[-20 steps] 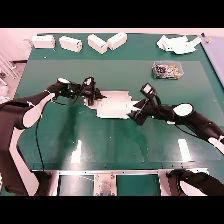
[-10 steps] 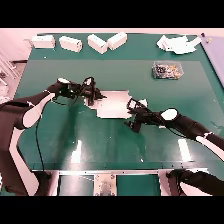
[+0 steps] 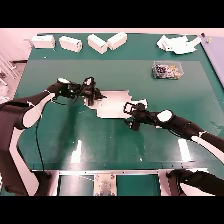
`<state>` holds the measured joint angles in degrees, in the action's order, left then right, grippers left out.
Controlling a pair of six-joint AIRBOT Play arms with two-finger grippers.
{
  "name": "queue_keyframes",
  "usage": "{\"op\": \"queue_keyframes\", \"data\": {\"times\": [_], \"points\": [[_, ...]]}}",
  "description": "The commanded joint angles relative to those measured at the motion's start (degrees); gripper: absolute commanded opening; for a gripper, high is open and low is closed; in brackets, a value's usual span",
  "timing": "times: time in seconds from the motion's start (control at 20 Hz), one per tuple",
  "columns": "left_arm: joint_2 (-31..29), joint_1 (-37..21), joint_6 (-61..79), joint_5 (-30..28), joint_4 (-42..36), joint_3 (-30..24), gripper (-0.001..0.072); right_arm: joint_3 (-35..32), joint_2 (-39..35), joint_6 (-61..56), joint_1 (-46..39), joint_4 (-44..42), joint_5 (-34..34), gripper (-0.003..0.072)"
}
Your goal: Fold the box and place the chain.
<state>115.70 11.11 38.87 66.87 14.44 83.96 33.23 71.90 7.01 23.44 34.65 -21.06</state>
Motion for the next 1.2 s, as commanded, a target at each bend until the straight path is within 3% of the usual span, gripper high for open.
{"op": "queue_keyframes", "data": {"times": [0.0,0.2,0.9,1.15], "points": [[0.02,0.02,0.02,-0.02,0.02,0.07,0.0020,0.09,1.14,1.20,1.38,-0.07,3.65,0.0636],[0.02,0.02,0.02,0.00,0.02,0.07,0.0020,0.55,1.14,1.18,1.81,-0.09,8.24,0.0636],[0.02,0.02,0.00,-0.02,0.13,0.07,0.0020,4.76,-0.81,1.18,-1.77,-0.09,7.89,0.0699],[0.02,0.02,0.00,0.00,0.13,0.07,0.0020,9.44,2.10,1.25,-4.98,-0.11,0.02,0.0699]]}}
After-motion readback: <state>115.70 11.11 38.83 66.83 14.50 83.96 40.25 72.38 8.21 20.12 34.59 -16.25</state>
